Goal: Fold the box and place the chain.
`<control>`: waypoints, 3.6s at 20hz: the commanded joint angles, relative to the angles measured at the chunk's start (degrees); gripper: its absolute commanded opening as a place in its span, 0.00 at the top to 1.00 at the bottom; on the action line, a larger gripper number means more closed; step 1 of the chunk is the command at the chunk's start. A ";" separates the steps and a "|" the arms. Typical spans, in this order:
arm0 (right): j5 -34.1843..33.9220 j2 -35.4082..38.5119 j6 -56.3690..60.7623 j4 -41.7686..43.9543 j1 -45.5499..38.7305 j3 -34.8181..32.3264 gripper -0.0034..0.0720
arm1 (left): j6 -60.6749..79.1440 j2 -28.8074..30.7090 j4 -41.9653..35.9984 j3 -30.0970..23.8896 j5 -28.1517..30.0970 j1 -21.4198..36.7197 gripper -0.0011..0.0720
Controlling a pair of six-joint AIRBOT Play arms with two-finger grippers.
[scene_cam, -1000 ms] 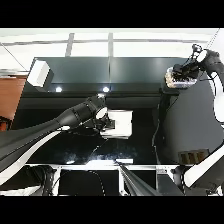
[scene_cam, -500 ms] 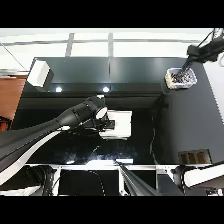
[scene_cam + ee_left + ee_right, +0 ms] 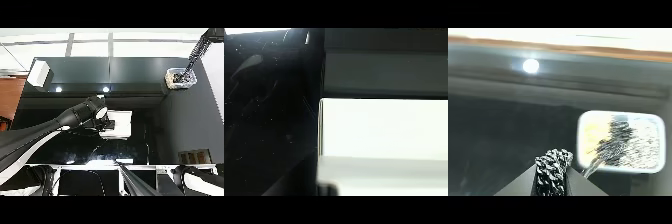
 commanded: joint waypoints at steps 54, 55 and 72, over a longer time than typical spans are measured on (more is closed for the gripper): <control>-17.59 27.45 -40.96 41.92 0.13 -81.81 0.35 | 0.02 -0.02 0.00 0.00 -0.04 -0.04 0.95; -22.36 27.43 -44.44 41.53 2.49 -84.61 0.00 | 0.02 -0.02 0.00 0.00 -0.04 -0.04 0.95; -47.63 17.77 -86.84 42.73 23.69 -89.92 0.00 | 0.02 -0.02 0.00 0.00 -0.02 -0.02 0.95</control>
